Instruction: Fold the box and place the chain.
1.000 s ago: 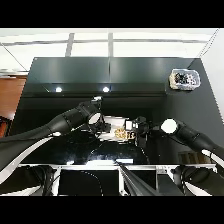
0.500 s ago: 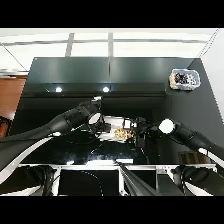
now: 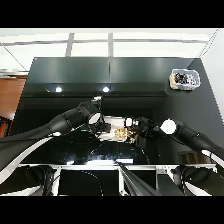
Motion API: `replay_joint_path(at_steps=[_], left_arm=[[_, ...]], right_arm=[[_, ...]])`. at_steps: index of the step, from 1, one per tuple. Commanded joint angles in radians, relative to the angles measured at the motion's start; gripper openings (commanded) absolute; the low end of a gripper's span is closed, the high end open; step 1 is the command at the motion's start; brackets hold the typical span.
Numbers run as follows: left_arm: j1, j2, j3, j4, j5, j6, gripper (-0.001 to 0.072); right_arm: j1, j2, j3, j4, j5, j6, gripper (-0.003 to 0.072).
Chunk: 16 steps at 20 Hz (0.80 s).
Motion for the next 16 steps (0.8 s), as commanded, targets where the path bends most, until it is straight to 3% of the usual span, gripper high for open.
replay_joint_path(at_steps=[1, 5, 9, 16], left_arm=[[0.0, 0.0, 0.0, 0.0, 0.0, 0.0, 0.0032], [0.0, 0.0, 0.0, 0.0, 0.0, 0.0, 0.0032], [0.0, 0.0, 0.0, 0.0, 0.0, 0.0, 0.0032], [0.0, 0.0, 0.0, 0.0, 0.0, 0.0, 0.0032]], right_arm=[[-0.015, 0.086, 0.001, -0.143, 0.055, 0.241, 0.0016], [-0.068, 0.269, 0.057, -0.192, 0.245, 0.46, 0.0016], [-0.082, 0.362, 0.222, -0.156, 0.418, 0.623, 0.0016], [-0.082, 0.361, 0.439, 0.22, 0.365, 0.655, 0.0016]])
